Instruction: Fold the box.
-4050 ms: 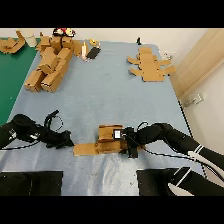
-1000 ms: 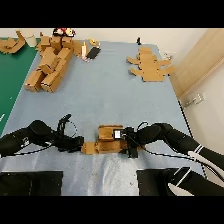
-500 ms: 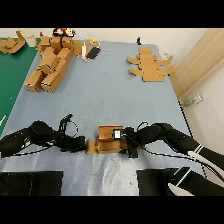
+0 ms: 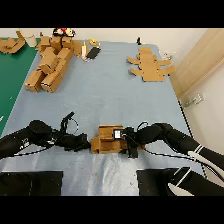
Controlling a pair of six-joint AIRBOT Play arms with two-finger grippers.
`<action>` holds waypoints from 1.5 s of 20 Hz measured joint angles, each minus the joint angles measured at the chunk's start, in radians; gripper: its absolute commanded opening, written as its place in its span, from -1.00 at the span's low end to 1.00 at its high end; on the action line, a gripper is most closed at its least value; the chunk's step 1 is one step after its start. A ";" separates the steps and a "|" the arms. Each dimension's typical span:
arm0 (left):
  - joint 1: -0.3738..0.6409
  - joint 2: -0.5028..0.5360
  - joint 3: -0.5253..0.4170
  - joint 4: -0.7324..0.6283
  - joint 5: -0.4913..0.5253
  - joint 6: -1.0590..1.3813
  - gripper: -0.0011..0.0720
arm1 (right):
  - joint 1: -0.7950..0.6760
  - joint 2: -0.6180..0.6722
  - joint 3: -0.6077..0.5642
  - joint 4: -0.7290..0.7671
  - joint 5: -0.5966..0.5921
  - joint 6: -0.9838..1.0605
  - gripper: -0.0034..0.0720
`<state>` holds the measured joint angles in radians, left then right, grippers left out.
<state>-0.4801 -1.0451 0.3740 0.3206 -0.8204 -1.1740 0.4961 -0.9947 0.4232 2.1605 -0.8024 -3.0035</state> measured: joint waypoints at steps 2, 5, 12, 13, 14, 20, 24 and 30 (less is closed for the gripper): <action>0.000 0.001 0.000 -0.005 -0.006 0.003 -0.01 | 0.000 0.000 0.000 0.000 0.000 0.000 0.45; 0.000 0.001 0.000 -0.008 -0.017 0.003 -0.01 | 0.000 0.000 0.000 0.000 0.000 0.000 0.45; 0.000 0.001 0.000 -0.019 -0.009 0.007 -0.01 | 0.000 0.000 0.000 0.000 0.000 0.000 0.45; 0.000 0.001 0.000 -0.023 -0.005 0.009 -0.01 | 0.000 0.000 0.000 0.000 0.000 0.000 0.45; 0.000 0.001 0.000 -0.032 0.001 0.011 -0.01 | 0.000 0.000 0.000 0.000 0.000 0.000 0.45; 0.000 0.001 0.000 -0.074 -0.019 0.049 -0.01 | 0.000 0.000 0.000 0.000 0.000 0.000 0.45; -0.004 0.006 0.010 -0.101 -0.065 0.067 0.04 | 0.000 0.000 0.000 0.000 0.000 0.000 0.45; -0.106 0.034 0.057 0.061 0.003 -0.087 0.04 | 0.000 0.000 0.000 0.000 0.000 0.000 0.45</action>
<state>-0.5858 -1.0111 0.4313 0.3820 -0.8169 -1.2613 0.4961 -0.9947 0.4232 2.1605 -0.8024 -3.0039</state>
